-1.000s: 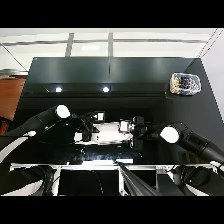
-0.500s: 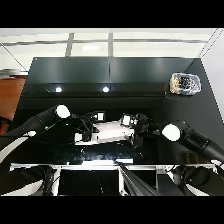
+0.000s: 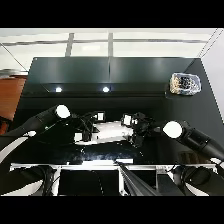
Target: Fold the box and place the chain.
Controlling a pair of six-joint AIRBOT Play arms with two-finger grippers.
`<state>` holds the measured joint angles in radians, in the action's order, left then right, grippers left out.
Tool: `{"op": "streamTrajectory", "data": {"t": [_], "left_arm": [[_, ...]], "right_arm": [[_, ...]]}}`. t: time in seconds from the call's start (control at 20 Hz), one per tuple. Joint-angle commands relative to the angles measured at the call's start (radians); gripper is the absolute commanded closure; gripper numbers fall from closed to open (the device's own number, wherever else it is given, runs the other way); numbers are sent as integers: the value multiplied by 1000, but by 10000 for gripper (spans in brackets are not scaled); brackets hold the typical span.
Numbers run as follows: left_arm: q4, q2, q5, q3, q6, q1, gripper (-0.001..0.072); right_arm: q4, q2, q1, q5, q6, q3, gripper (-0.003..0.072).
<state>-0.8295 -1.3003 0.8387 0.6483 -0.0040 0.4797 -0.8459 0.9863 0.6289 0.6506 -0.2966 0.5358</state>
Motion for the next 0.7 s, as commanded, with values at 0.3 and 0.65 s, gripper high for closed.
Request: {"op": "streamTrajectory", "data": {"t": [0.3, 0.65], "left_arm": [[0, 0, 3, 1, 0, 0, 682], [0, 0, 0, 1, 0, 0, 682]], "right_arm": [[144, 58, -19, 96, 159, 0, -6], [184, 79, -57, 134, 216, -28, -7]]}}
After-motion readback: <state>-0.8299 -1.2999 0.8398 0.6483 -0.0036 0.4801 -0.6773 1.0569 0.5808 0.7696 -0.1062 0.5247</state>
